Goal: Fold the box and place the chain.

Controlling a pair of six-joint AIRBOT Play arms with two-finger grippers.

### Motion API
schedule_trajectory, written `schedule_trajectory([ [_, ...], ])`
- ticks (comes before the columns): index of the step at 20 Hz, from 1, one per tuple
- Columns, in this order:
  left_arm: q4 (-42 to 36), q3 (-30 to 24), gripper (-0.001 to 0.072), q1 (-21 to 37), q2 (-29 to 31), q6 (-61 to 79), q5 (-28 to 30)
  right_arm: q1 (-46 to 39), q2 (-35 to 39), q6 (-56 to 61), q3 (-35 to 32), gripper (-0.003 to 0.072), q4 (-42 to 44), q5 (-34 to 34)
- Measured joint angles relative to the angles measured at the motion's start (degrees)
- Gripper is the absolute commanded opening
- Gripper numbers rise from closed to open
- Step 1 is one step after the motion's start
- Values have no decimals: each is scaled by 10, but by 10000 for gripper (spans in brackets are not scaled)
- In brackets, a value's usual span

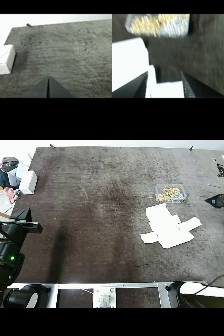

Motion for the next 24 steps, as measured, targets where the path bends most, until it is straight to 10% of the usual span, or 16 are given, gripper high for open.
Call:
schedule_trajectory([
  [15,0,0,11,0,0,0,0,-4,-273,-25,147,461,-119,189],
  [19,0,0,10,0,0,0,0,15,-283,-47,134,319,-115,214],
  [22,0,0,11,0,0,0,0,28,-288,-66,130,5,-104,238],
  [24,0,0,11,0,0,0,0,31,-289,-87,129,6,-80,268],
])
